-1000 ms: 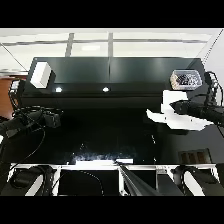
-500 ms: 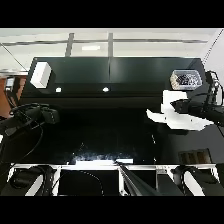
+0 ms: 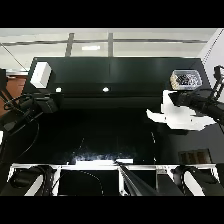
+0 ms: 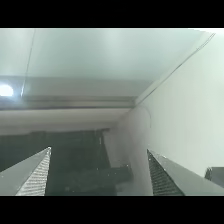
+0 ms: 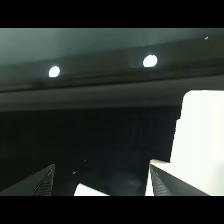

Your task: Fold the box and place the chain.

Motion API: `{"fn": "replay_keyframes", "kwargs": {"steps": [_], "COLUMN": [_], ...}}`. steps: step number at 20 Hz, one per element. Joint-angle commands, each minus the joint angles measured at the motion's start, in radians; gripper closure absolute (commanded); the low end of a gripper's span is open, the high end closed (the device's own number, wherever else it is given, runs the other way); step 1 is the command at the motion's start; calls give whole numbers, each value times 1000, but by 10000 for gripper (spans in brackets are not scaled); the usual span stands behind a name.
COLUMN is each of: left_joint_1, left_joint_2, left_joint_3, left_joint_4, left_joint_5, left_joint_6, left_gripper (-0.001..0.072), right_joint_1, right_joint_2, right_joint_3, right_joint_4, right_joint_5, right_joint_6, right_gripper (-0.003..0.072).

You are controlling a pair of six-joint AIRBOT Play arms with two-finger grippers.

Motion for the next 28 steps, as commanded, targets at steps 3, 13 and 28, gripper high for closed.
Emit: {"fn": "replay_keyframes", "kwargs": {"steps": [3, 13, 28], "left_joint_1": [-3, -3, -3], "left_joint_2": [-53, -63, -64], "left_joint_3": [0, 0, 0], "left_joint_4": [-31, -32, -32], "left_joint_5": [-2, -30, -32], "left_joint_6": [-3, -3, -2], "left_gripper": [1, 1, 1], "right_joint_1": [-99, -638, -818], "right_joint_2": [-32, -375, -826], "right_joint_3": [117, 422, 422], "right_joint_4": [-225, -697, -64], "right_joint_5": [-189, 175, 579], "right_joint_6": [385, 814, -34], "right_gripper": [-19, -12, -10]}}
